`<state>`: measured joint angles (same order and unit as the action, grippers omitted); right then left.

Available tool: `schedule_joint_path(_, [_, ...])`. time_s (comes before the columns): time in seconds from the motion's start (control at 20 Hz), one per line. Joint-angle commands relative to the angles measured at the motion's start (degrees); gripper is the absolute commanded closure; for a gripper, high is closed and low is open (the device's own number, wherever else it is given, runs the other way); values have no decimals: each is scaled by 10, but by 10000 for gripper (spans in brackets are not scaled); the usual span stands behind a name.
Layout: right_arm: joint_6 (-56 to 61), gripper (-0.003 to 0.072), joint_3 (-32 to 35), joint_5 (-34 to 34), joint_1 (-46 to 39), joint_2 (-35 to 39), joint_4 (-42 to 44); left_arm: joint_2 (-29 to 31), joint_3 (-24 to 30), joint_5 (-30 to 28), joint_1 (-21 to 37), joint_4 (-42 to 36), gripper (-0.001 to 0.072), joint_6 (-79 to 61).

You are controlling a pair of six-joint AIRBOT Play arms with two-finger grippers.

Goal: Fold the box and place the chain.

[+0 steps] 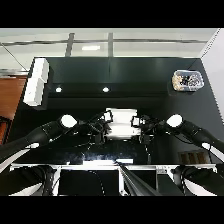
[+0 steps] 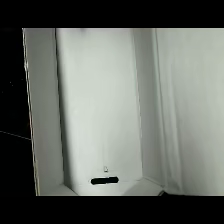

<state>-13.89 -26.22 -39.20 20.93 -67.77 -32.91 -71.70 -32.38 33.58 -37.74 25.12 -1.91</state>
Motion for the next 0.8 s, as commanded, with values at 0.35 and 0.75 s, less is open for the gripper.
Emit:
schedule_joint_path(0.35, [0, 491, 0, 3, 0, 0, 1, 158, 0, 56, 107, 187, 682, 222])
schedule_joint_path(0.75, [0, 491, 0, 3, 0, 0, 0, 172, 17, 194, 336, 308, 683, 808])
